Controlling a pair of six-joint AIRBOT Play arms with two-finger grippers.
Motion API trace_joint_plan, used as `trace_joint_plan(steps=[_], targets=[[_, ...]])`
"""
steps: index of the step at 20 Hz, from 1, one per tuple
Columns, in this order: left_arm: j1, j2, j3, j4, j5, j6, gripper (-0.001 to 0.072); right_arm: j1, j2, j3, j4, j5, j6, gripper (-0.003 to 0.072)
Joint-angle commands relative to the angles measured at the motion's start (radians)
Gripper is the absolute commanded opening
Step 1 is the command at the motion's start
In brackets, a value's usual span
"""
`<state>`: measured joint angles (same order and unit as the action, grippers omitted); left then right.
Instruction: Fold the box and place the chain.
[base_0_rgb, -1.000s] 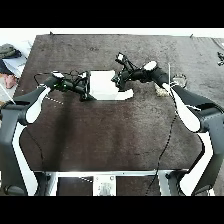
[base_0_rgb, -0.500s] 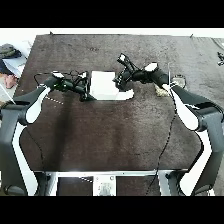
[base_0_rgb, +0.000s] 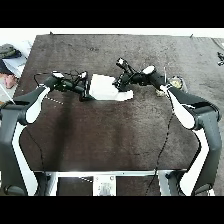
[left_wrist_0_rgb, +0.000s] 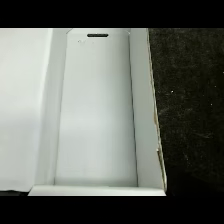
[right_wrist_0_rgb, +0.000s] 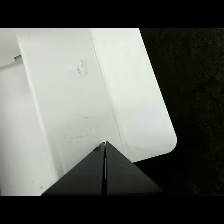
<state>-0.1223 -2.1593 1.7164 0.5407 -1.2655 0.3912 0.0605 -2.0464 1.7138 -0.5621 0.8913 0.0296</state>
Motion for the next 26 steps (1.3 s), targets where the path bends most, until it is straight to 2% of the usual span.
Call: trace_joint_plan(steps=[1,4,9,10,11,12,14,16,17,24,26], targets=[[-0.001,-0.001,0.000,-0.001,0.001,0.001,0.0354,0.000,0.006,0.008,-0.002,0.014,-0.002,-0.0015],[0.000,-0.001,0.000,-0.001,0.001,0.001,0.0354,-0.001,0.063,0.008,-0.014,0.014,-0.002,-0.0015],[-0.001,-0.001,0.000,-0.001,0.001,0.001,0.0354,-0.014,0.182,0.008,-0.207,0.101,0.051,-0.0014],[-0.001,-0.001,0.000,-0.001,0.001,0.001,0.0354,-0.015,0.195,0.008,-0.267,0.138,0.055,0.0093],[-0.001,-0.001,0.000,-0.001,0.001,0.002,0.0354,-0.015,0.200,0.008,-0.319,0.178,0.055,0.0354],[0.000,-0.001,0.000,-0.001,0.001,0.001,0.0354,-0.015,0.200,0.008,-0.362,0.217,0.055,0.0450],[0.000,-0.001,0.000,-0.001,0.001,0.001,0.0354,-0.012,0.192,0.007,-0.419,0.277,0.054,0.0453],[-0.001,-0.001,0.000,-0.001,0.001,0.002,0.0354,-0.007,0.174,0.007,-0.423,0.283,0.049,0.0455],[0.000,-0.001,0.000,-0.001,0.001,0.001,0.0354,-0.002,0.162,0.007,-0.424,0.278,0.044,0.0597],[0.000,-0.001,0.000,-0.001,0.001,0.001,0.0354,0.045,0.107,0.007,-0.457,0.225,0.045,0.0583],[-0.001,-0.001,0.000,-0.001,0.001,0.002,0.0354,0.054,0.100,0.007,-0.460,0.215,0.046,0.0481]])
